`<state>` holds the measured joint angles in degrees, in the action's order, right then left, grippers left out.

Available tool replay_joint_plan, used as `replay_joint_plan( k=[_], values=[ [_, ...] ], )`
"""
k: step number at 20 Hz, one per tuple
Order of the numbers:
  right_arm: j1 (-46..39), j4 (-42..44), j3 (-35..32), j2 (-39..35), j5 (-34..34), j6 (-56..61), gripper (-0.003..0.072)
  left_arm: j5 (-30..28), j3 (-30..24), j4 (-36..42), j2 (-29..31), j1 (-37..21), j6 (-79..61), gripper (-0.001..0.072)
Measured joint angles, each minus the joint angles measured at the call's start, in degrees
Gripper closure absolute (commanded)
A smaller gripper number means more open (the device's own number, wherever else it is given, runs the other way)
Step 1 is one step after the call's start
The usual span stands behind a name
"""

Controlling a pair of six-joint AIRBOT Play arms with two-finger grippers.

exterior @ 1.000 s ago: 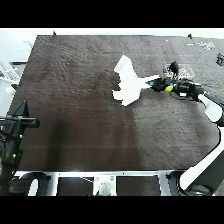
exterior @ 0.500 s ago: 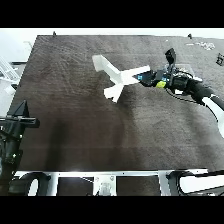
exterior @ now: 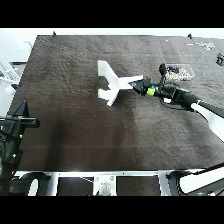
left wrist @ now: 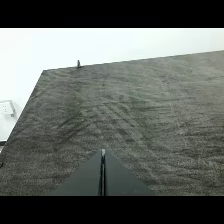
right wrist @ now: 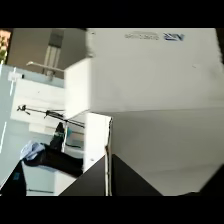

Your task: Fold the box and place the chain.

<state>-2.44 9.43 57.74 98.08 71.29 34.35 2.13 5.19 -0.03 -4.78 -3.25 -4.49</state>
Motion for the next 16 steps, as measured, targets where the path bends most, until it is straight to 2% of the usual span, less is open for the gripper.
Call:
replay_joint_plan(
  k=[3, 6, 12, 16],
  values=[
    [-2.5, -2.1, -0.4, 4.2, -2.0, -0.6, 0.0689, 0.0, 0.0, 0.0, 0.0, 0.0, 0.0, 0.0690],
    [-4.2, -8.6, -0.7, 5.9, -4.5, -0.6, 0.0689, 0.0, 0.0, 0.0, 0.0, 0.0, 0.0, 0.0690],
    [-6.3, -15.8, 1.0, 6.3, -6.3, 0.9, 0.0688, 0.0, 0.0, 0.0, 0.0, 0.0, 0.0, 0.0690],
    [-6.4, -17.5, -0.3, 3.2, -9.8, 0.4, 0.0689, 0.0, 0.0, 0.0, 0.0, 0.0, 0.0, 0.0690]
  ],
)
